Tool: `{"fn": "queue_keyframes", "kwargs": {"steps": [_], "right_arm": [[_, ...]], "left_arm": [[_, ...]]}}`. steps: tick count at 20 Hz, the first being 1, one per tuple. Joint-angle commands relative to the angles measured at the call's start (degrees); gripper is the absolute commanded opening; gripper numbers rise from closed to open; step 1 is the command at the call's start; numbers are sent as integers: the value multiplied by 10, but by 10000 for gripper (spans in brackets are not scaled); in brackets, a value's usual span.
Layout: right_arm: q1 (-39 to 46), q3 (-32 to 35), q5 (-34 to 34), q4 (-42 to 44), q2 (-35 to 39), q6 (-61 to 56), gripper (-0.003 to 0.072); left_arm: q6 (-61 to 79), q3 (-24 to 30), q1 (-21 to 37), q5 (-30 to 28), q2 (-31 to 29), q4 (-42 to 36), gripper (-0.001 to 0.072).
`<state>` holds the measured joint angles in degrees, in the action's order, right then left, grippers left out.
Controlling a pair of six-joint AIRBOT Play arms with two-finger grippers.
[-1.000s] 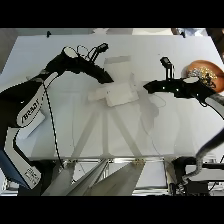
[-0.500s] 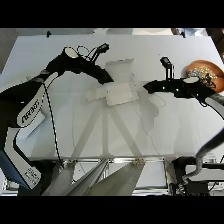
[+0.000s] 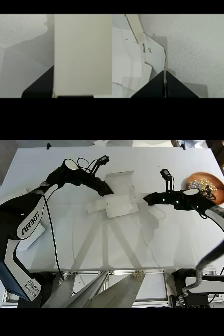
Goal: Fold the box and place the chain.
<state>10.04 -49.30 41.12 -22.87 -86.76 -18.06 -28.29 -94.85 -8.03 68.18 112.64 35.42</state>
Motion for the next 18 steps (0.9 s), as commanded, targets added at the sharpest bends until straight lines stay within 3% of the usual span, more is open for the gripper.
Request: {"fn": "queue_keyframes", "kwargs": {"steps": [1, 3, 4, 7, 12, 14, 16, 18], "right_arm": [[0, 0, 0, 9, 0, -1, 86], [0, -1, 13, 24, 8, -1, 482], [0, -2, 18, 32, 18, -1, 554], [6, -2, 30, 34, 86, -1, 553], [70, -2, 50, 31, 232, -1, 537], [99, -2, 61, 16, 279, -1, 531], [118, -2, 69, -28, 310, -7, 527], [128, -2, 77, -79, 324, -55, 523]], "left_arm": [[0, 0, 0, 0, 0, 0, 13], [0, 0, 0, 0, -3, 0, 10], [0, 0, 1, 0, -6, 0, 10], [12, 0, 5, 5, -24, 0, 8], [170, 0, 2, 114, -81, 2, 5], [180, 0, -9, 153, -93, 39, 2], [176, 0, -31, 157, -96, 94, -1], [174, 10, -50, 142, -97, 69, -1]]}}
